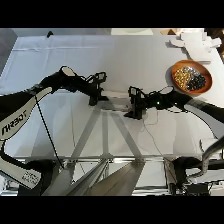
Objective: Fold the box and place the chain.
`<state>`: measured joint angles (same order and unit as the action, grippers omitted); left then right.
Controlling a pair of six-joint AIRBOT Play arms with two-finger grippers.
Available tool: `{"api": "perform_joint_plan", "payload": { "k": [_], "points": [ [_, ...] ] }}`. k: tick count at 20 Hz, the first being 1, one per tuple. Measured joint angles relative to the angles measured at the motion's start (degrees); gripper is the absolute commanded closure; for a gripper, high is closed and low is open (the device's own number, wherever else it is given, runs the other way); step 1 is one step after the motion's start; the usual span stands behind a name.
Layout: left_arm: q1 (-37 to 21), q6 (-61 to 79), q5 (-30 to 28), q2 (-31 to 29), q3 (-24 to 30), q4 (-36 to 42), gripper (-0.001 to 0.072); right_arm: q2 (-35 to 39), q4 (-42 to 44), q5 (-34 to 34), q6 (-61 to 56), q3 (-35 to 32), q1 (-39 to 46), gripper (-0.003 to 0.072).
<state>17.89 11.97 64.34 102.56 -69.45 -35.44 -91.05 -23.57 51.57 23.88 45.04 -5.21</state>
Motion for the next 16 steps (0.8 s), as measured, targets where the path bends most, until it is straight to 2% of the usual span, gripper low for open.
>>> {"api": "perform_joint_plan", "payload": {
  "k": [6,7,8,16],
  "points": [
    [0.0,0.0,0.0,0.0,0.0,0.0,0.0698,-0.02,0.0,0.22,0.0,0.0,0.0,0.0047],
    [0.0,0.0,0.02,0.0,0.0,0.0,0.0698,-0.02,0.0,0.2,0.04,0.0,0.0,0.0154],
    [0.0,0.0,0.07,0.0,0.0,-0.02,0.0698,-0.02,0.04,0.04,0.02,0.0,0.0,0.0227],
    [0.0,0.0,0.04,0.0,0.0,-0.02,0.0698,-0.02,0.0,-0.09,0.13,0.0,0.0,0.0222]
  ]
}}
